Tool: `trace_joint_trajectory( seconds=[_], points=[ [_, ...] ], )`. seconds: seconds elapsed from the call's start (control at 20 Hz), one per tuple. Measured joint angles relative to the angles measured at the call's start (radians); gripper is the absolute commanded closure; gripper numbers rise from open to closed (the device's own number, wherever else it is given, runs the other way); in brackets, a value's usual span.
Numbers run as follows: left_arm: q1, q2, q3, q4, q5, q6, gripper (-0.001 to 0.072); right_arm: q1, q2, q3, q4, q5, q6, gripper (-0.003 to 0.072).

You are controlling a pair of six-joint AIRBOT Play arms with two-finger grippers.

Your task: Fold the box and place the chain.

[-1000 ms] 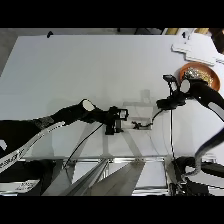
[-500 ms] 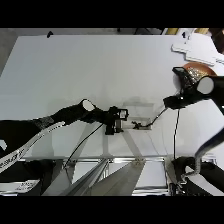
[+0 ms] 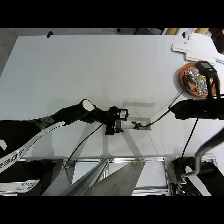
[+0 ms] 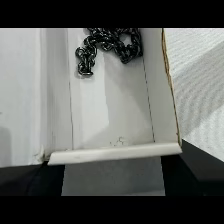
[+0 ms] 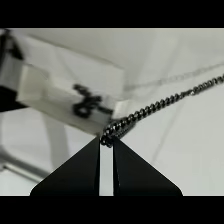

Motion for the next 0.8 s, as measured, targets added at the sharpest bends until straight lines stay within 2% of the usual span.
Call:
trace_joint_trajectory(
  seconds=[0.2, 0.45, 0.8],
  points=[
    [0.0, 0.0, 0.0, 0.0, 0.0, 0.0, 0.0572, 0.043, 0.049, 0.0, 0.098, 0.002, -0.002, 0.0672],
    [0.0, 0.0, 0.0, 0.0, 0.0, 0.0, 0.0572, 0.187, 0.056, -0.019, 0.137, -0.099, 0.022, 0.0672],
    [0.0, 0.0, 0.0, 0.0, 0.0, 0.0, 0.0572, 0.391, -0.061, -0.084, 0.095, -0.243, 0.06, 0.0671]
  ],
)
